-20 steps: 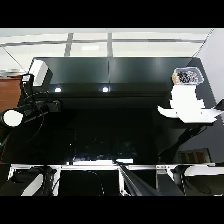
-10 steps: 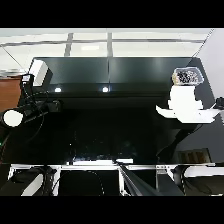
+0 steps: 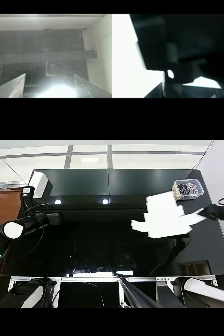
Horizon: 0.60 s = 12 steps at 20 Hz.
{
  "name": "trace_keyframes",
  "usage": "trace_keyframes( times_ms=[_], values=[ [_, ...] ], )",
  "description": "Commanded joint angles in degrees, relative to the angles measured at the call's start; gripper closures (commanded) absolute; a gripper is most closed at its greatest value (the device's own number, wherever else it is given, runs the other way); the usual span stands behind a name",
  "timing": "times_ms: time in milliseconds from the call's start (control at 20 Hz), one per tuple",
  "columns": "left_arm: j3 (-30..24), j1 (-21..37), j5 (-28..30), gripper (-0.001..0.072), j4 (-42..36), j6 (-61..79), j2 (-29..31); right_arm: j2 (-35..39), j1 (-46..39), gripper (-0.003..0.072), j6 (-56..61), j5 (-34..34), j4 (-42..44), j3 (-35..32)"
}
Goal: Fold the box and place the chain.
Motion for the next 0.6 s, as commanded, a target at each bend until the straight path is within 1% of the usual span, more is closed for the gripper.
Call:
trace_keyframes(
  times_ms=[0,100,200,300,400,450,550],
  values=[
    [-0.02,-0.04,-2.36,0.0003,-1.11,0.17,-0.79,15.45,5.42,0.0673,-12.81,-11.19,22.34,-20.92],
    [0.0,-0.42,-3.41,0.0003,-4.66,2.58,-3.1,23.02,11.43,0.0673,-16.35,-16.02,30.25,-31.32],
    [0.31,-2.1,-3.45,0.0003,-11.58,8.26,-5.88,26.95,18.78,0.0673,-16.9,-20.48,34.97,-38.07],
    [2.12,-4.39,-4.9,0.0003,-19.69,13.16,-9.27,27.32,26.34,0.0673,-17.25,-25.05,37.68,-41.42],
    [5.44,-5.66,-9.11,0.0003,-27.1,18.08,-13.55,27.32,34.71,0.0673,-17.22,-31.19,39.78,-43.17],
    [7.32,-5.86,-11.67,0.0004,-28.87,20.63,-15.87,27.32,37.99,0.0673,-17.2,-34.23,39.87,-43.34],
    [11.26,-5.44,-16.24,0.0004,-31.71,20.9,-21.35,27.32,42.84,0.0673,-17.18,-39.69,40.72,-43.34]
  ],
)
